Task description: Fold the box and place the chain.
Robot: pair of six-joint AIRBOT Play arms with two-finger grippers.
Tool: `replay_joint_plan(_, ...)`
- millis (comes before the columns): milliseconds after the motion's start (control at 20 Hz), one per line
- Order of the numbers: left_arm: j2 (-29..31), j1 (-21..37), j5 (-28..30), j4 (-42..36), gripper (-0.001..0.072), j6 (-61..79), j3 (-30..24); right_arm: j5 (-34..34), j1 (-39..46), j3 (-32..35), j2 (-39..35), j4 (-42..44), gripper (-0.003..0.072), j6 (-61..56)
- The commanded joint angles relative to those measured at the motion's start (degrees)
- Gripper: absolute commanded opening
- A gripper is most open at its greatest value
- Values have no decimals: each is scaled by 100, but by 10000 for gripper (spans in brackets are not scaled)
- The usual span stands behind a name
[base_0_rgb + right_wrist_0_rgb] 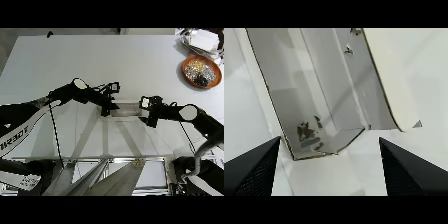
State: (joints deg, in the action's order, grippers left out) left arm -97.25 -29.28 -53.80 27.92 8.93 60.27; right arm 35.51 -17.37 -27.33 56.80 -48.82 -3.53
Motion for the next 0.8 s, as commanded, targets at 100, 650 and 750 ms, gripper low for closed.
replay_joint_plan(100, -2, -2, -2, 2, 13, 2, -2, 446, 251, -122, 518, 481, 693, 599)
replay_joint_plan(650, -2, -2, 0, 2, 13, 2, -2, 595, 756, -125, 977, 1777, 693, 2218)
replay_joint_plan(750, -2, -2, -2, 0, 13, 2, -2, 592, 756, -146, 1204, 1788, 693, 2225)
